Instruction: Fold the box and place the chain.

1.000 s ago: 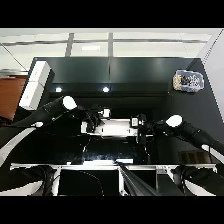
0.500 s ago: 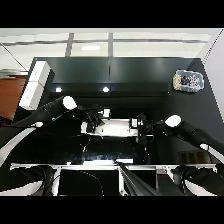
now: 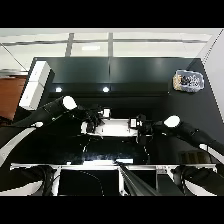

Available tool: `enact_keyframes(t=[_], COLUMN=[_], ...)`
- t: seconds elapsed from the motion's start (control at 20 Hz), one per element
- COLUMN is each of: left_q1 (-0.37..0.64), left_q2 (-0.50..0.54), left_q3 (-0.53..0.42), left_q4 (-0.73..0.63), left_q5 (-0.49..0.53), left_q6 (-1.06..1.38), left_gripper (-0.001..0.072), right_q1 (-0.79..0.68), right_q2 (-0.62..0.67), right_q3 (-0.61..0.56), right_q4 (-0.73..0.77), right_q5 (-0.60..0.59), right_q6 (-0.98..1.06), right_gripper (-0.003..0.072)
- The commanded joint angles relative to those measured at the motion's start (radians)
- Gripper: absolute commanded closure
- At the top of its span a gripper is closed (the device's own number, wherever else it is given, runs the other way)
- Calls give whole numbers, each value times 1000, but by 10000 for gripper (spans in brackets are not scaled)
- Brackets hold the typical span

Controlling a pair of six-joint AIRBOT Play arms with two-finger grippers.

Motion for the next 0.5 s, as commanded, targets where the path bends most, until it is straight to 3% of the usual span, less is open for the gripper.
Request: enact_keyframes(t=[0.0,0.45], left_q1=[0,1], left_q2=[-1,-1], left_q3=[0,0], left_q4=[1,1], left_q5=[-2,-2], left_q6=[-24,-23], left_gripper=[680,680], right_q1=[20,20], right_q2=[-2,-2], right_q3=[1,1], right_q4=[-30,-27], right_q5=[-28,-46], right_q6=[29,50], right_gripper=[47,44])
